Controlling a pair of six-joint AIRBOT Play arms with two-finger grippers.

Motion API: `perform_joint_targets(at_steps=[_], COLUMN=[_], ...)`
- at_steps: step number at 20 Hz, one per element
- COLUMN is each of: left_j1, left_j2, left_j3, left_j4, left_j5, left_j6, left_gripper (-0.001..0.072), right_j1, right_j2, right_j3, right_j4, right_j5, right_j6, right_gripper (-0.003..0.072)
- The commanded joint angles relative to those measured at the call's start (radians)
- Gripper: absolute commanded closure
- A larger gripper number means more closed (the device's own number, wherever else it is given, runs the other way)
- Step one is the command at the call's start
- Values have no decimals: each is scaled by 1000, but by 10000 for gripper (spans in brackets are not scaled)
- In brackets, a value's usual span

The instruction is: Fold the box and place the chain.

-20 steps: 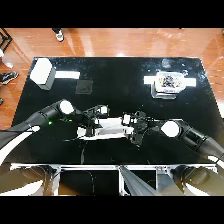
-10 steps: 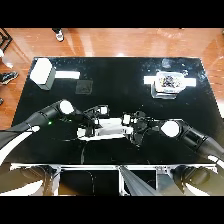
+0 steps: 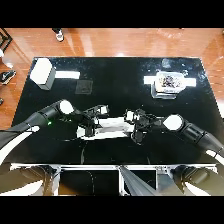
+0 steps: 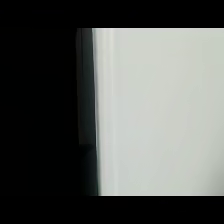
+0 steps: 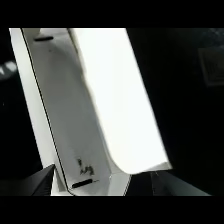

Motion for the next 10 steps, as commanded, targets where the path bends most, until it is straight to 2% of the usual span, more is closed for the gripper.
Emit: perform_joint_targets(at_steps=[1,4,10], left_j1=[-1,-1,-1], left_j2=[1,1,1], left_j3=[0,0,0], left_j4=[0,0,0], left_j5=[15,25,26], left_j6=[0,0,0], left_gripper=[684,684,684], right_j1=[-24,-23,-22], right_j2=[-26,-69,-137], right_j3=[0,0,0], right_j4=[88,110,126], right_j5=[69,109,109], right_j6=[-68,-103,-123], right_gripper=[-16,-16,-16])
